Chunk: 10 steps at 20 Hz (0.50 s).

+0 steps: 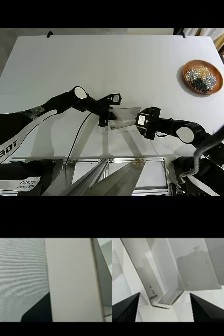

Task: Fold the box and place the chain.

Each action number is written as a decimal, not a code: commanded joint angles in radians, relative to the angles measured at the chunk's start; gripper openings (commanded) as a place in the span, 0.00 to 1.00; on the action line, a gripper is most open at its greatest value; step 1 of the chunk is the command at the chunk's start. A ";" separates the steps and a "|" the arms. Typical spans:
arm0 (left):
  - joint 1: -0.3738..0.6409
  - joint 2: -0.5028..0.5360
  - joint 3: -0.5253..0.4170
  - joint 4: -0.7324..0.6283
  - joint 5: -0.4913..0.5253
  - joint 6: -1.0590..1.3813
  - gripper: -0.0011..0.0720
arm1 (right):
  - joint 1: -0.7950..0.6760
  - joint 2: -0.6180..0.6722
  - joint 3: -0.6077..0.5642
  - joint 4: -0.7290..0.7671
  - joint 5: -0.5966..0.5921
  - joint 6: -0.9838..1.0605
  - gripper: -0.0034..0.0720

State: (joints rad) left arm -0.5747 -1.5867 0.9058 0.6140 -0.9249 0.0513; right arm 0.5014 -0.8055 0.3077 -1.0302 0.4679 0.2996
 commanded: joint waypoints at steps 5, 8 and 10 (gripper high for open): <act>0.000 0.001 0.000 0.001 0.000 0.000 0.03 | -0.067 -0.013 0.000 0.124 0.053 -0.149 0.93; 0.000 0.001 0.000 0.001 0.000 0.000 0.03 | -0.068 -0.048 0.001 0.185 0.063 -0.216 0.93; 0.000 0.001 0.000 0.001 0.000 0.000 0.03 | -0.068 -0.082 0.001 0.256 0.067 -0.299 0.93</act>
